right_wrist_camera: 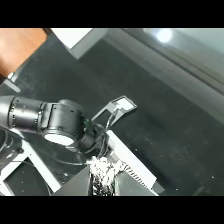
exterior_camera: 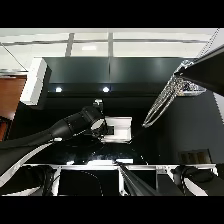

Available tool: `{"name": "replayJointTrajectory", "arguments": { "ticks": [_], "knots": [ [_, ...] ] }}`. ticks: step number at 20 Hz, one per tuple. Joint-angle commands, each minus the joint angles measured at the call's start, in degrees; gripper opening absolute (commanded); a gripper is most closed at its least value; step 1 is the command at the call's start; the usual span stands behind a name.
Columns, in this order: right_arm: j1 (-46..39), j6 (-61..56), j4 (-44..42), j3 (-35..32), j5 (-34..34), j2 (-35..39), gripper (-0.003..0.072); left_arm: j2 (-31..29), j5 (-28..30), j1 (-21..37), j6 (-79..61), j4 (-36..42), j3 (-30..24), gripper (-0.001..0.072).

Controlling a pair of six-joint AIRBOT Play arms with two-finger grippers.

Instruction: Fold the box and place the chain.

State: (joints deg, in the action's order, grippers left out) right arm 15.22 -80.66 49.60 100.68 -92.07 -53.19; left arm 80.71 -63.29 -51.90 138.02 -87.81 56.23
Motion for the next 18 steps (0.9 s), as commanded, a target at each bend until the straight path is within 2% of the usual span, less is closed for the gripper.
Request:
{"name": "replayJointTrajectory", "arguments": {
  "ticks": [1,10,18],
  "knots": [
    [0.59,-0.11,-2.32,0.00,0.39,0.02,0.0004,0.02,0.00,-0.02,0.00,-0.02,0.04,0.0026],
    [0.59,0.59,-12.70,0.00,9.94,-0.20,0.0004,0.02,0.02,-0.02,0.00,0.00,0.04,0.0026],
    [0.59,0.72,-13.90,0.00,13.70,-0.44,0.0004,0.02,0.04,-0.02,0.00,0.00,0.04,0.0026]
  ]
}}
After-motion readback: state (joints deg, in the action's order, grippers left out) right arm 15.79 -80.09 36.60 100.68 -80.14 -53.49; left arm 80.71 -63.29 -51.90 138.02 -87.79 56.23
